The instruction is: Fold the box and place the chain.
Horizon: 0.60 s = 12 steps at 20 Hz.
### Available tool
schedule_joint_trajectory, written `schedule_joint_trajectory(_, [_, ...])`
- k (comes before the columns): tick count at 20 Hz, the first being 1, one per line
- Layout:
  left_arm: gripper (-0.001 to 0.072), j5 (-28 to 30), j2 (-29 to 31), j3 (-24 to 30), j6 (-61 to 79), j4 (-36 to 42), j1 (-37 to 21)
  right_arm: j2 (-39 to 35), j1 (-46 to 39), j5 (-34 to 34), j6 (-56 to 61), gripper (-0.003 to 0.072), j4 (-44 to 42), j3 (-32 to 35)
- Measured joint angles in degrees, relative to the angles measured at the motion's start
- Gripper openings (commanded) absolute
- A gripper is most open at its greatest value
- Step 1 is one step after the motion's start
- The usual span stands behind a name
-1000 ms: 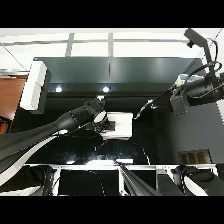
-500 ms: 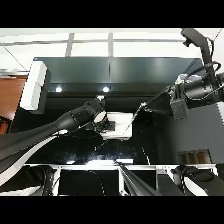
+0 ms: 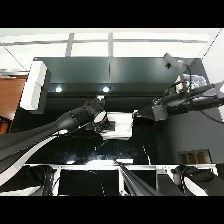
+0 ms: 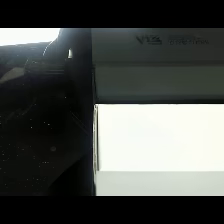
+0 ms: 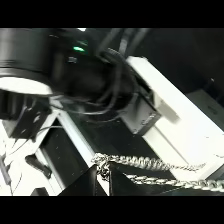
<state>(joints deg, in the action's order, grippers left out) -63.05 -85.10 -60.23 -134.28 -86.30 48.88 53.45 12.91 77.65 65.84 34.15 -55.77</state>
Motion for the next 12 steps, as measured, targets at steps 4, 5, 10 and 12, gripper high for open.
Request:
schedule_joint_trajectory(4, [0.0035,0.0,0.0,0.0,0.0,0.0,0.0,0.7,3.5,-7.5,0.4,0.0016,-0.2,6.5])
schedule_joint_trajectory(5, [0.0035,0.0,0.0,0.0,0.0,0.0,0.0,1.2,4.6,-9.8,0.6,0.0016,-0.2,7.7])
schedule_joint_trajectory(10, [0.0036,0.0,0.0,0.0,0.2,0.0,0.0,4.2,8.1,-18.0,1.1,0.0074,-1.5,10.1])
schedule_joint_trajectory(12, [0.0035,0.0,0.0,0.0,0.2,0.0,0.0,4.7,8.1,-19.0,1.7,0.0443,-1.2,10.3])
